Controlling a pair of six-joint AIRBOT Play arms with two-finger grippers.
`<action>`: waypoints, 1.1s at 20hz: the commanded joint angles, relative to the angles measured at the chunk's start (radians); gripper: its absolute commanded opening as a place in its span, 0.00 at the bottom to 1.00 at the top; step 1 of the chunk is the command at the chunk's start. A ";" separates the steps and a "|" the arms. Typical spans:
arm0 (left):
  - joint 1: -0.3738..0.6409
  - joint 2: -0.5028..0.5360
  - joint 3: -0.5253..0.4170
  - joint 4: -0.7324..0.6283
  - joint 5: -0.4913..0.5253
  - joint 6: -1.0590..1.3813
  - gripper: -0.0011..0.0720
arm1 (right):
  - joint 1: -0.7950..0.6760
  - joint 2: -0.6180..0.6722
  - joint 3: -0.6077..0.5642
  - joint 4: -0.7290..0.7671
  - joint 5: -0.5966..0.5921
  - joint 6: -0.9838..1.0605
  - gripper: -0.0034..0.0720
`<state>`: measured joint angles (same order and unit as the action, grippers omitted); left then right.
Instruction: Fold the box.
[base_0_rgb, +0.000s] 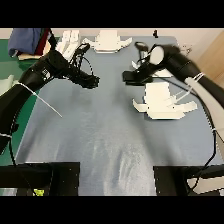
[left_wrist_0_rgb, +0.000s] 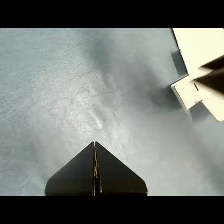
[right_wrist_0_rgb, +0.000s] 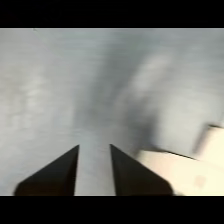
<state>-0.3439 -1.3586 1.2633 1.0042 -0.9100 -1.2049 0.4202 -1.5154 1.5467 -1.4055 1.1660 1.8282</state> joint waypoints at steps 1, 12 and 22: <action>0.001 0.000 0.001 -0.015 0.011 0.000 0.04 | -0.187 0.014 0.121 -0.304 0.436 0.027 0.53; 0.001 0.000 0.001 -0.032 -0.044 -0.001 0.82 | -0.811 0.003 -0.066 -0.197 0.485 -0.286 0.73; 0.001 0.000 0.001 -0.118 -0.103 -0.001 0.82 | -0.907 -0.184 -0.077 0.133 0.373 -0.555 0.73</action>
<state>-0.3439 -1.3586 1.2633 0.9138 -0.9977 -1.2060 -0.4747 -1.6547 1.4719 -1.3903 1.5711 1.3544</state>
